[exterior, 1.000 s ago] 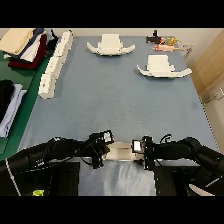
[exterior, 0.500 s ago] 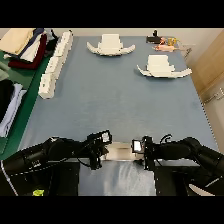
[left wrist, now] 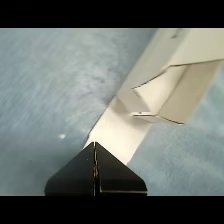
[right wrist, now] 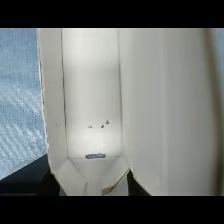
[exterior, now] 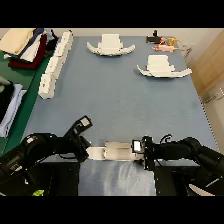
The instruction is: Fold the box.
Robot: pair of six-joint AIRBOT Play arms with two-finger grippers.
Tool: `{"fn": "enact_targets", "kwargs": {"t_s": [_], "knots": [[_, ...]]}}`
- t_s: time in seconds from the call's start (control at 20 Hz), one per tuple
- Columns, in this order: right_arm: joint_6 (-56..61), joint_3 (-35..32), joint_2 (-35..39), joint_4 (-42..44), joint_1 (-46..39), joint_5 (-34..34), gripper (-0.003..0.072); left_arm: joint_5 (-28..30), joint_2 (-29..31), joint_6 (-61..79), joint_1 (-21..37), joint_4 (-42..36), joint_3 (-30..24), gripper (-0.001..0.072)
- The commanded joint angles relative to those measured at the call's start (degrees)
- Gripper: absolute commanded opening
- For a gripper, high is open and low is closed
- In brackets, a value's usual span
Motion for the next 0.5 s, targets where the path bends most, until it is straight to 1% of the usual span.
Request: {"fn": "enact_targets", "kwargs": {"t_s": [0.0,0.1,0.15,0.25,0.35,0.45], "knots": [[0.00,0.02,0.04,0.00,0.04,0.02,0.0419,-7.39,7.17,-12.28,7.93,2.75,0.09,0.0016],[0.00,0.02,0.04,0.00,0.04,0.02,0.0420,-9.38,8.35,-20.09,12.22,5.14,0.09,0.0016],[0.00,0.02,0.04,0.00,0.04,0.00,0.0420,-10.01,8.33,-24.06,14.25,5.14,0.07,0.0016],[0.00,0.02,0.04,0.00,0.04,0.02,0.0420,-11.67,8.24,-27.58,17.00,4.92,0.09,0.0016],[0.00,0.02,0.04,0.00,0.04,0.02,0.0420,-12.85,7.82,-29.83,18.10,4.90,0.07,0.0016],[0.00,0.02,0.04,0.00,0.04,0.02,0.0420,-13.88,5.97,-32.70,18.08,4.81,0.07,0.0016]]}}
